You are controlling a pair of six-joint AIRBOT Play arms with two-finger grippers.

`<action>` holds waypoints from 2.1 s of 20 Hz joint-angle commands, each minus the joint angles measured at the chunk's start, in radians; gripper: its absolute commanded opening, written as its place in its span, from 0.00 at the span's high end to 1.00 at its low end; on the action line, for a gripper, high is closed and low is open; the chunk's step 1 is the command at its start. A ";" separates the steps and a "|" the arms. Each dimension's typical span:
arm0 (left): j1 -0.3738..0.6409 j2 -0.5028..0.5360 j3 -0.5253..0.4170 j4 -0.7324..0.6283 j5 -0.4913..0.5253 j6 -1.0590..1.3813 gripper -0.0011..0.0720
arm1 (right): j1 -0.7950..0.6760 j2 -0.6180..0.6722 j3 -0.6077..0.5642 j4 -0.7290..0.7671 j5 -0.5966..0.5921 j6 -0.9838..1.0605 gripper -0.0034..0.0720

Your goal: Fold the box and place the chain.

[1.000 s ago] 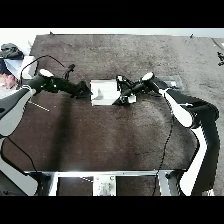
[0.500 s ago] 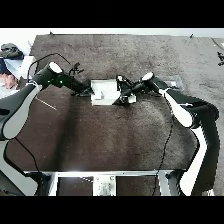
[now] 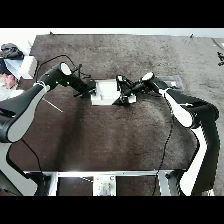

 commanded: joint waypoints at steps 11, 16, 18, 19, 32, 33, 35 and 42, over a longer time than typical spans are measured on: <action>-0.150 -0.094 0.219 0.429 -0.196 -0.303 0.56 | 0.000 0.000 0.000 0.000 0.000 0.000 0.55; -0.178 -0.138 0.259 0.549 -0.227 -0.337 0.56 | 0.000 0.000 0.000 0.000 0.000 0.000 0.55; -0.181 -0.138 0.259 0.575 -0.224 -0.350 0.56 | 0.000 0.000 0.000 0.000 0.000 0.000 0.55; -0.181 -0.138 0.259 0.584 -0.224 -0.359 0.56 | 0.000 0.000 0.000 0.000 0.000 0.000 0.55; -0.182 -0.148 0.258 0.584 -0.190 -0.365 0.76 | 0.000 0.000 0.000 0.000 0.000 0.000 0.55; -0.181 -0.156 0.258 0.573 -0.192 -0.364 0.77 | 0.000 0.000 0.000 0.000 0.000 0.000 0.55; -0.182 -0.158 0.259 0.564 -0.193 -0.351 0.90 | 0.000 0.000 0.000 0.000 0.001 0.000 0.55; -0.181 -0.158 0.258 0.564 -0.209 -0.347 0.97 | 0.000 0.000 0.000 0.000 0.000 0.000 0.55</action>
